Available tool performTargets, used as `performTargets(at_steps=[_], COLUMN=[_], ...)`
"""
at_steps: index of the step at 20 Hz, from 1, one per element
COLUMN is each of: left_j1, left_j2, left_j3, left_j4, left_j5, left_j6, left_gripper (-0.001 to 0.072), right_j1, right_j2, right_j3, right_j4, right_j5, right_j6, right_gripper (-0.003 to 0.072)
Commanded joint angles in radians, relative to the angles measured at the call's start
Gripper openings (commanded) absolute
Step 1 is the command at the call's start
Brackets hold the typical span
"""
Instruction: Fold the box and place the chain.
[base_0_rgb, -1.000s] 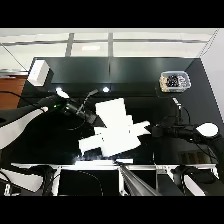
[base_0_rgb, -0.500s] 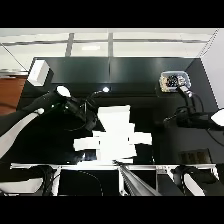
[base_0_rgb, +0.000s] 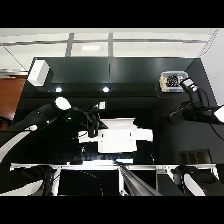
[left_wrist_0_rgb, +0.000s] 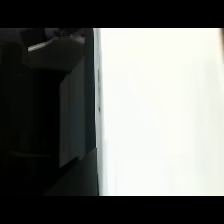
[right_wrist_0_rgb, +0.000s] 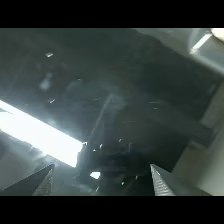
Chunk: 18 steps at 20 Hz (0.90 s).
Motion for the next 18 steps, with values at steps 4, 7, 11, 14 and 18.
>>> performTargets(at_steps=[4, 7, 11, 14, 18], left_j1=[-0.012, -0.012, -0.012, -0.012, -0.012], left_j2=[-0.001, -0.006, -0.017, -0.017, -0.017], left_j3=[-0.066, -0.067, -0.067, -0.065, -0.065], left_j4=[0.01, 0.023, 0.03, 0.03, 0.03], left_j5=[0.095, 0.103, 0.101, 0.101, 0.1], left_j6=[0.053, 0.054, 0.054, 0.054, 0.054], left_gripper=[0.003, 0.0031, 0.0031, 0.0031, 0.0031], right_j1=[0.087, 0.154, 0.288, 0.371, 0.449], right_j2=[-0.003, -0.003, -0.003, -0.003, -0.003], right_j3=[-0.128, -0.157, -0.167, -0.169, -0.192], right_j4=[0.23, 0.259, 0.256, 0.248, 0.237], right_j5=[-0.005, -0.002, -0.002, -0.014, -0.064], right_j6=[-0.303, -0.364, -0.402, -0.424, -0.465], right_gripper=[0.0692, 0.0692, 0.0692, 0.0692, 0.0692])
